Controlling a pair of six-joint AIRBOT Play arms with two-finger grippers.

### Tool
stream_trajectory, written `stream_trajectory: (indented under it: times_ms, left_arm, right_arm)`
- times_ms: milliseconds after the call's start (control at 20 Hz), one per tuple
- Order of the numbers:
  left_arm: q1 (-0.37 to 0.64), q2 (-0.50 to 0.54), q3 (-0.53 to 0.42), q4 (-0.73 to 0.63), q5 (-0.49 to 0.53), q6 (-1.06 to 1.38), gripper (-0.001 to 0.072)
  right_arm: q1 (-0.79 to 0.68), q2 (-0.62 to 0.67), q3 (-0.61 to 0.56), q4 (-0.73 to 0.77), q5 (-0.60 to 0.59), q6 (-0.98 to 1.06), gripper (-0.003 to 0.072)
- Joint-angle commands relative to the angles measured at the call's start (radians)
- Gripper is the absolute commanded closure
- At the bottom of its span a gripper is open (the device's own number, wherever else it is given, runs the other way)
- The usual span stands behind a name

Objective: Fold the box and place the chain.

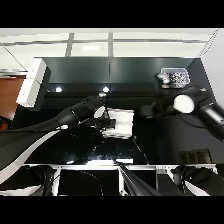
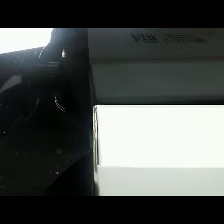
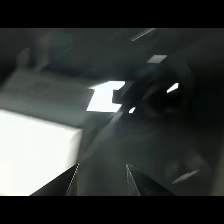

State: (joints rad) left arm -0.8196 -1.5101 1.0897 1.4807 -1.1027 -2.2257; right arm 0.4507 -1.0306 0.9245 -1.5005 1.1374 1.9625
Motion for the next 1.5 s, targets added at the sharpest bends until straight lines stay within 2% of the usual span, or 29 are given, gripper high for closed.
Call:
stream_trajectory:
  times_ms: [0,100,150,200,300,350,450,600,650,750,1000,1450]
  left_arm:
    - [0.000,0.000,0.000,0.000,0.000,-0.001,0.0682]
    - [0.000,0.000,0.000,0.000,0.000,-0.001,0.0682]
    - [0.000,0.000,0.000,0.000,0.000,-0.001,0.0681]
    - [0.000,0.000,0.000,0.000,0.000,-0.001,0.0682]
    - [0.000,0.000,0.000,0.000,0.000,-0.001,0.0681]
    - [0.000,0.000,0.000,0.000,-0.003,-0.001,0.0681]
    - [0.000,0.000,0.000,0.000,-0.003,-0.001,0.0682]
    - [0.000,0.000,0.000,0.000,-0.002,-0.001,0.0681]
    - [0.000,0.000,0.000,0.000,-0.002,-0.001,0.0682]
    - [0.000,0.000,0.000,0.000,-0.002,-0.001,0.0682]
    - [0.000,0.000,0.000,0.000,-0.002,-0.001,0.0681]
    - [0.000,0.000,0.000,0.004,0.003,-0.001,0.0681]
  right_arm:
    - [-0.195,0.030,-0.051,-0.345,-0.143,-0.110,0.0337]
    - [-0.320,-0.016,-0.089,-0.412,-0.316,-0.029,0.0336]
    - [-0.386,-0.058,-0.085,-0.385,-0.380,0.047,0.0122]
    - [-0.440,-0.099,-0.066,-0.297,-0.433,0.087,-0.0029]
    - [-0.534,-0.215,0.047,0.043,-0.513,-0.013,-0.0029]
    - [-0.555,-0.290,0.140,0.148,-0.508,-0.061,-0.0028]
    - [-0.563,-0.460,0.379,0.151,-0.383,-0.035,-0.0027]
    - [-0.563,-0.705,0.740,0.041,-0.154,0.203,-0.0026]
    - [-0.563,-0.770,0.833,-0.009,-0.095,0.268,-0.0026]
    - [-0.563,-0.857,0.943,-0.084,-0.018,0.346,-0.0026]
    - [-0.563,-0.933,0.976,-0.128,-0.014,0.465,-0.0026]
    - [-0.594,-0.965,0.976,-0.127,-0.013,0.506,-0.0025]
